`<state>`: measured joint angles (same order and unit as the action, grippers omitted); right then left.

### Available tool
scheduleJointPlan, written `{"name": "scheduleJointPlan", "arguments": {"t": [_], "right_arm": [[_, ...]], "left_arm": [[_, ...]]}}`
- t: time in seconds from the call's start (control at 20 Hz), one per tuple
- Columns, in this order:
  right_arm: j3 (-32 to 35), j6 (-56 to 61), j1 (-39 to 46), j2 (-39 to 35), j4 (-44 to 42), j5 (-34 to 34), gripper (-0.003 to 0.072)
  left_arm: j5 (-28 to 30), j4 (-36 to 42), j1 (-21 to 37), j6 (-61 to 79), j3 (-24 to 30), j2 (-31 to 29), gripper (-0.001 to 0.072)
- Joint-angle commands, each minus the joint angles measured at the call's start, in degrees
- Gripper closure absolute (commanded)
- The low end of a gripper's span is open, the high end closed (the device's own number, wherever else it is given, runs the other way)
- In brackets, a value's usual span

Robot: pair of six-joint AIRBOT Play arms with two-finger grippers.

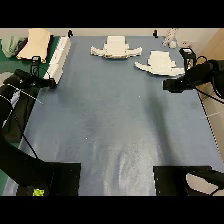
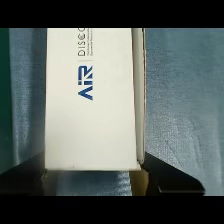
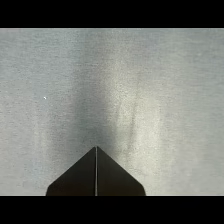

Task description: Fold the box.

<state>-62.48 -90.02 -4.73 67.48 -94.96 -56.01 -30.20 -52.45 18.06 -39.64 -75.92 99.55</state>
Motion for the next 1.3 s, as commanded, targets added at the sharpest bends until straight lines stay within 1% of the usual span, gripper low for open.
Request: {"name": "scheduleJointPlan", "arguments": {"t": [0.0,0.35,0.55,0.6,0.65,0.8,0.9,1.0,1.2,1.25], "right_arm": [[-0.07,0.02,0.02,0.0,0.0,0.02,0.0682],[-0.07,0.02,0.02,0.0,0.0,0.02,0.0683],[-0.07,0.02,0.02,0.0,0.0,0.02,0.0683],[-0.07,0.02,0.02,0.02,0.0,0.02,0.0683],[-0.07,0.02,0.02,0.02,0.0,0.02,0.0683],[-0.07,0.02,0.02,0.02,0.0,0.02,0.0682],[-0.07,0.02,0.02,0.02,-0.02,0.02,0.0682],[-0.07,0.02,0.02,0.0,0.0,0.02,0.0683],[-0.07,0.02,0.02,0.02,0.0,0.02,0.0682],[-0.07,0.02,0.02,0.02,0.0,0.02,0.0683]], "left_arm": [[0.26,-0.11,-0.09,-0.22,-1.55,1.36,0.0215],[0.22,0.15,-0.2,-0.26,-1.55,1.36,0.0214],[1.7,0.09,-0.13,-0.44,-1.55,1.33,0.0212],[1.57,0.09,-0.13,-0.5,-1.55,1.33,0.013],[0.96,0.07,-0.13,-0.59,-1.55,1.27,0.0021],[-0.35,-0.37,-0.13,-0.59,-1.57,1.2,0.0021],[-2.8,-2.8,0.0,-0.66,-1.6,0.44,0.0021],[-7.48,-6.43,0.44,-1.14,-1.62,-1.51,0.0021],[-17.59,-12.63,0.98,-2.4,-1.66,-8.57,0.0021],[-19.21,-14.67,0.96,-2.4,-1.73,-10.56,0.0021]]}}
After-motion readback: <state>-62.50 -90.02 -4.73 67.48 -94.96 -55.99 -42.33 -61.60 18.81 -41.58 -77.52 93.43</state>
